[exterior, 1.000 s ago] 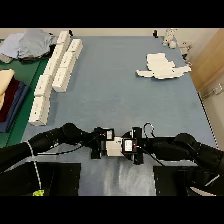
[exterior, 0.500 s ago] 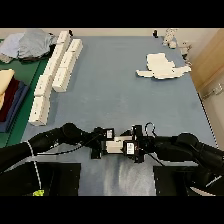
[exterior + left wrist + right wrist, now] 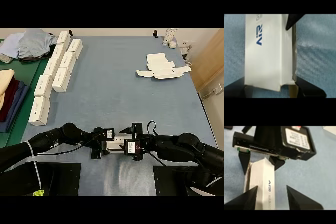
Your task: Fold the box.
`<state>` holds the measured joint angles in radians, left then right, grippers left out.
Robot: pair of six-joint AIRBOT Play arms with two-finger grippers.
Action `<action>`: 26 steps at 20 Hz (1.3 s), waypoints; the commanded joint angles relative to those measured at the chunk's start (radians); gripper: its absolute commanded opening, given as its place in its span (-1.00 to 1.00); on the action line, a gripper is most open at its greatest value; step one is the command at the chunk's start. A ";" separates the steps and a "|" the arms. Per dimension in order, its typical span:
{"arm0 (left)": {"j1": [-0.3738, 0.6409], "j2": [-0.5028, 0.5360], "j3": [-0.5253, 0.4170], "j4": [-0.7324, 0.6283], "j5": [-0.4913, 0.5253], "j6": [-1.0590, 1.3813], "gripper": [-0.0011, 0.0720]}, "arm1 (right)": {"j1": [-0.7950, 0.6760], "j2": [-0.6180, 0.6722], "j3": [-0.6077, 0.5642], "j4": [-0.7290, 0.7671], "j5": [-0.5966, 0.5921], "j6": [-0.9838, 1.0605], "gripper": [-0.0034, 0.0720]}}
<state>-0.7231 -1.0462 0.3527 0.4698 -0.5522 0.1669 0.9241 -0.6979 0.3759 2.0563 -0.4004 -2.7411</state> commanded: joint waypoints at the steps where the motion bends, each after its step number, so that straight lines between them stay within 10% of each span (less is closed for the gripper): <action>1: 0.000 0.000 0.001 0.001 0.000 0.001 0.33 | 0.000 -0.002 0.001 -0.011 0.022 -0.001 0.45; 3: 0.000 0.000 0.001 0.001 0.000 0.001 0.33 | -0.001 -0.022 0.001 -0.011 0.023 -0.001 -0.02; 6: 0.000 0.000 0.001 0.001 0.000 0.001 0.33 | 0.001 -0.051 0.001 -0.010 0.019 -0.001 -0.16; 26: 0.000 0.000 0.001 0.001 0.000 0.001 0.33 | 0.013 -0.072 -0.003 0.080 -0.082 -0.001 -0.11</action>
